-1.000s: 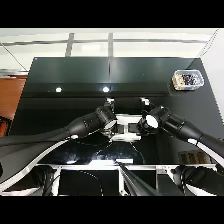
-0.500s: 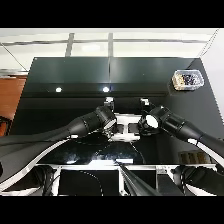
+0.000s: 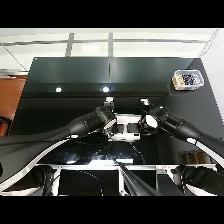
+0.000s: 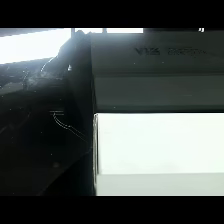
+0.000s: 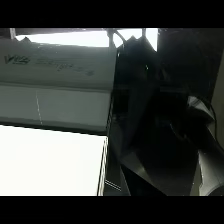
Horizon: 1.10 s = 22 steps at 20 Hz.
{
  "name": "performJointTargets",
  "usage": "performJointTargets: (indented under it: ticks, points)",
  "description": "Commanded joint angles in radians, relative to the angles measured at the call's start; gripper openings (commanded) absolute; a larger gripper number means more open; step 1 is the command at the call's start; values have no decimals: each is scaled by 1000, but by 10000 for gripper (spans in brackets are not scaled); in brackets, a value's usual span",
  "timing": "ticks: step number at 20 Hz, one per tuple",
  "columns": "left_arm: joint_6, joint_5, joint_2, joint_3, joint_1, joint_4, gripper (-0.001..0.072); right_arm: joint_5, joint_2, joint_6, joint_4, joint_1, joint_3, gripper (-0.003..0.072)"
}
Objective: Fold the box and place the chain.
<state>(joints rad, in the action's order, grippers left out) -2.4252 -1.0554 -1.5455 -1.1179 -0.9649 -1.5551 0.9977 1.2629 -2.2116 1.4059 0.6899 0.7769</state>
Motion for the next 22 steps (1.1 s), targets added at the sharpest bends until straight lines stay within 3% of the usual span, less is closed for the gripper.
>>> performJointTargets:
  ticks: [1,2,4,8,10,11,18,22]
  points:
    - [1,0,1,-1,0,0,31,1,8,-3,1,1,0,244]
    - [1,0,1,-1,0,0,31,0,8,-3,1,1,0,99]
    - [1,0,1,-1,0,0,31,-5,8,-3,2,4,0,21]
    - [1,0,1,-1,0,0,31,-17,8,-3,2,8,0,31]
    - [2,-1,1,0,0,0,31,-16,7,2,10,8,10,399]
    - [1,0,1,-1,0,0,31,-2,6,34,9,8,26,441]
    - [1,0,1,0,0,-8,31,179,-157,249,18,-18,169,440]
    - [1,0,1,0,0,-8,31,280,-300,299,200,-141,176,440]
